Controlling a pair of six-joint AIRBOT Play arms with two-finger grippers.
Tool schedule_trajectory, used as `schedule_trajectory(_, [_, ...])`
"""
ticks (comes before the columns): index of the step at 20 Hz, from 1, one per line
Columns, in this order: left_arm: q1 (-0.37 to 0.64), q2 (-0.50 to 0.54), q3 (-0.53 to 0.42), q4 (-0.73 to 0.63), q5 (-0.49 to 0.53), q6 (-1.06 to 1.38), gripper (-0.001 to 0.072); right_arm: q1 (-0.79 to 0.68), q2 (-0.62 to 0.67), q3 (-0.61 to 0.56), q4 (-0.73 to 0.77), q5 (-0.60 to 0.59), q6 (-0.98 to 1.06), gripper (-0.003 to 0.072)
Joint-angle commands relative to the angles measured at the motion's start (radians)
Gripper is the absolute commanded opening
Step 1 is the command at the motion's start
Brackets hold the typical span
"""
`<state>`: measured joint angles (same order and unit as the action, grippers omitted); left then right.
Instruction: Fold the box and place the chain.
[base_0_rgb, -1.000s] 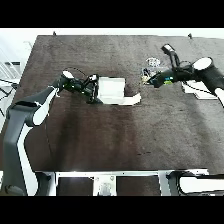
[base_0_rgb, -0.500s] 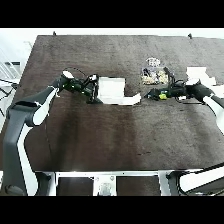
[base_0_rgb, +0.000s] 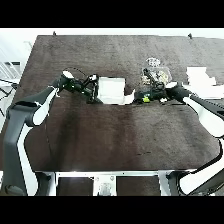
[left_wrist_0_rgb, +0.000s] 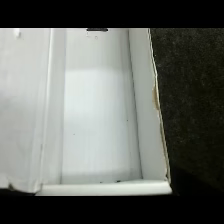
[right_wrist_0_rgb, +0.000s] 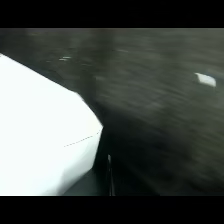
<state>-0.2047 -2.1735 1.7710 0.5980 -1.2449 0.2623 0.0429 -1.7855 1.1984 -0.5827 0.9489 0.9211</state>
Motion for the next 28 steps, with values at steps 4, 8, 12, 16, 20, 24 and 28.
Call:
schedule_trajectory(4, [0.001,0.0,0.0,0.0,0.0,0.0,0.048,0.043,0.062,0.047,0.005,-0.016,0.003,0.0012])
schedule_trajectory(8, [0.001,0.0,0.0,0.0,0.0,0.0,0.048,0.045,0.084,0.048,0.006,-0.014,0.047,0.0299])
schedule_trajectory(12, [0.001,0.0,0.0,0.0,0.0,0.0,0.048,0.066,0.084,0.048,0.006,-0.014,0.074,0.0329])
schedule_trajectory(16, [0.001,0.0,0.0,0.0,0.0,0.0,0.048,0.1,0.083,0.053,-0.005,-0.023,0.099,0.0396])
schedule_trajectory(20, [0.001,0.0,0.0,0.0,0.0,0.0,0.048,0.126,0.083,0.091,-0.097,-0.021,0.185,0.0397])
schedule_trajectory(24, [0.001,0.0,0.0,0.0,0.0,0.0,0.048,0.172,0.083,0.139,-0.267,-0.016,0.312,0.0397])
schedule_trajectory(28, [0.001,0.0,0.0,0.0,0.0,0.0,0.048,0.202,0.079,0.173,-0.402,-0.017,0.43,0.0397])
